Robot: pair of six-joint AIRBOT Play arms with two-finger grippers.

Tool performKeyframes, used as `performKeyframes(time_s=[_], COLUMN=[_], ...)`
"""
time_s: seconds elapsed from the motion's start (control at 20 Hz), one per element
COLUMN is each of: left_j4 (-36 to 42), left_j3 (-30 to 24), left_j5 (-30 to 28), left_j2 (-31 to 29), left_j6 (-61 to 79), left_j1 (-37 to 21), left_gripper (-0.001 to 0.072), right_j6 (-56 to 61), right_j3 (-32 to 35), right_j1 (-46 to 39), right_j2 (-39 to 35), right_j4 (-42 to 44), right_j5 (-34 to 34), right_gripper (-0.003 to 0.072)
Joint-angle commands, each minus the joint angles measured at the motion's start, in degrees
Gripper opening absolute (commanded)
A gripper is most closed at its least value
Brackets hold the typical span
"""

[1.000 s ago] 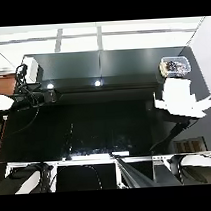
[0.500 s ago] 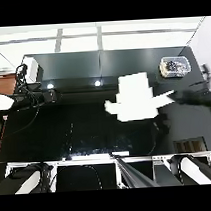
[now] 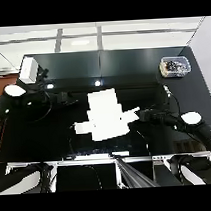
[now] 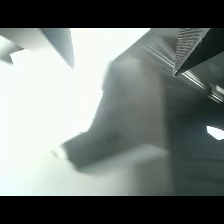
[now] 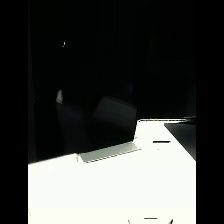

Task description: Fold the box and place the chain.

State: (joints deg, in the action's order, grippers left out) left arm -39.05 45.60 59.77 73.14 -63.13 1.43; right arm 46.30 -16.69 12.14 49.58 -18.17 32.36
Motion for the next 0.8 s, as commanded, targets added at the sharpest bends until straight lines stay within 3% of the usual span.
performKeyframes(time_s=[0.0, 0.35, 0.6, 0.65, 0.75], left_j4=[6.1, 6.6, 6.6, 6.4, 3.3], left_j3=[4.2, 14.1, 21.0, 21.7, 23.5], left_j5=[10.1, 20.6, 30.6, 33.4, 36.9], left_j2=[9.8, 24.4, 29.1, 29.6, 30.6], left_j6=[4.2, 6.1, 14.6, 16.9, 17.9], left_j1=[2.7, 12.5, 14.0, 13.9, 14.0], left_gripper=[0.0704, 0.0703, 0.0685, 0.0657, 0.0481], right_j6=[0.8, 0.8, 0.8, 0.8, 0.8], right_j3=[0.7, 0.7, 0.7, 0.7, 0.7], right_j1=[3.7, 3.7, 3.7, 3.7, 3.7], right_j2=[-0.3, -0.3, -0.3, -0.3, -0.3], right_j4=[1.7, 1.7, 1.7, 1.7, 1.7], right_j5=[-3.4, -2.4, -2.4, -2.4, -2.4], right_gripper=[0.001, 0.0011, 0.001, 0.001, 0.0011])
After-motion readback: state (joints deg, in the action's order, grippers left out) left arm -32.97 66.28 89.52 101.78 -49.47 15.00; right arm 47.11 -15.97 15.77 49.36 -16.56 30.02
